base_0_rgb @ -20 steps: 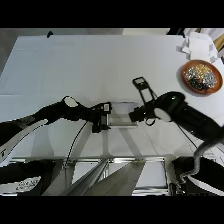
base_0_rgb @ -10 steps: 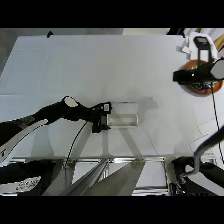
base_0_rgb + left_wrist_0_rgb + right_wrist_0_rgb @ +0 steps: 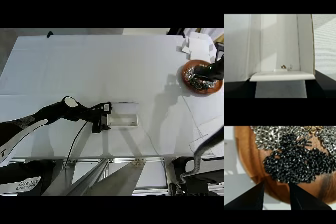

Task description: Fold the box and place the chain.

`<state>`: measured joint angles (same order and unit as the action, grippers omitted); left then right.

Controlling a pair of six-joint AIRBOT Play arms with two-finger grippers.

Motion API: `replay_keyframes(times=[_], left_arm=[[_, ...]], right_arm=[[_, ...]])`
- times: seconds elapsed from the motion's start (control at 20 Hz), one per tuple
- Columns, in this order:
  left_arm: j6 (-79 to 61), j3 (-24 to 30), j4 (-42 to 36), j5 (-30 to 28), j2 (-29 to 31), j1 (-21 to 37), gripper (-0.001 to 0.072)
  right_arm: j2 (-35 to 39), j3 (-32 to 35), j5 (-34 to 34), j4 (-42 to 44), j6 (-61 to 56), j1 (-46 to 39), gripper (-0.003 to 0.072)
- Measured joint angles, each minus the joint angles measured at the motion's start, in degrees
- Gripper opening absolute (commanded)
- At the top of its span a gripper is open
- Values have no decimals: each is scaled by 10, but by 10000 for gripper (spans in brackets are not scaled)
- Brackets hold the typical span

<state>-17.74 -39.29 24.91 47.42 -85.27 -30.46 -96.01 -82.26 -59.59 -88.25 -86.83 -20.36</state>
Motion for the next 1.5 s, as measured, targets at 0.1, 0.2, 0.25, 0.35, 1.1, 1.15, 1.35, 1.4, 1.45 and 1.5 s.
replay_keyframes(times=[0.1, 0.2, 0.25, 0.35, 1.1, 1.15, 1.35, 1.4, 1.45, 1.5], left_arm=[[0, 0, 0, 0, 0, 0, 144], [0, 0, 0, 0, 0, 0, 144], [0, 0, 0, 0, 0, 0, 144], [0, 0, 0, 0, 0, 0, 144], [0, 0, 0, 0, 0, 0, 144], [0, 0, 0, 0, 0, 0, 144], [0, 0, 0, 0, 0, 0, 144], [0, 0, 0, 0, 0, 0, 144], [0, 0, 0, 0, 0, 0, 144], [0, 0, 0, 0, 0, 0, 144]], right_arm=[[-29, -9, 3, 0, 1, -5, 335], [-47, -14, 5, 1, 2, -8, 335], [-54, -15, 7, 1, 3, -9, 334], [-62, -17, 12, 1, 3, -10, 299], [63, -18, -43, 3, 53, -11, 17], [85, -18, -54, 6, 61, -11, 17], [179, -18, -102, 57, 99, -11, 16], [204, -18, -113, 82, 110, -11, 16], [226, -18, -127, 105, 122, -9, 16], [250, -18, -143, 130, 134, -4, 16]])
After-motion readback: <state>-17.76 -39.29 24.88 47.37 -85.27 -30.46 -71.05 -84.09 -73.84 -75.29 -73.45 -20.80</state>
